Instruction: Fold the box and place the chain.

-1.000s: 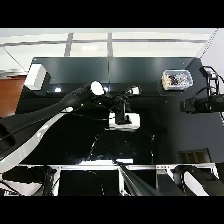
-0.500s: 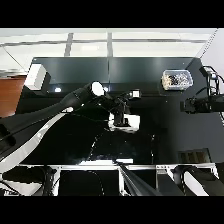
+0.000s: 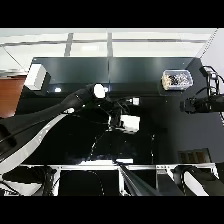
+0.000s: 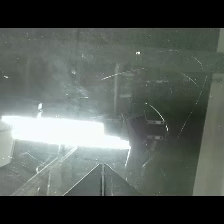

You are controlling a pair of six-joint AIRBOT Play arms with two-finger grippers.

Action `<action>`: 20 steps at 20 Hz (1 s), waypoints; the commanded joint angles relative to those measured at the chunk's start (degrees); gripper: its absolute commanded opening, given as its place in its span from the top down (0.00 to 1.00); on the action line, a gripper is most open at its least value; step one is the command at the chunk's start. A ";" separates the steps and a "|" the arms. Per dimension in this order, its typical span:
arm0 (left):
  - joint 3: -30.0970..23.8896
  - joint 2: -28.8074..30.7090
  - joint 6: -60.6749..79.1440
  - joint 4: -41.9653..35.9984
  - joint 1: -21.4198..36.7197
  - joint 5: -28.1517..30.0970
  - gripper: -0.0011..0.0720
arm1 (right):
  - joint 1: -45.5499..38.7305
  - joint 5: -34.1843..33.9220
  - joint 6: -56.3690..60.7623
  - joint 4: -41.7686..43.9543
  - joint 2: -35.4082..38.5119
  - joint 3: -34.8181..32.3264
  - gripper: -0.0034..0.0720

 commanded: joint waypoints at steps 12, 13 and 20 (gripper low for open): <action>1.62 1.60 -15.65 9.81 -5.03 3.85 0.60 | 0.00 -0.42 0.04 0.35 0.04 -0.02 0.93; 2.19 3.08 -16.92 10.32 -4.35 3.69 0.61 | -0.02 -0.42 0.07 0.35 0.04 -0.02 0.93; 6.01 21.33 -45.11 26.77 8.22 0.09 0.62 | -0.02 -0.42 0.07 0.37 0.04 -0.02 0.93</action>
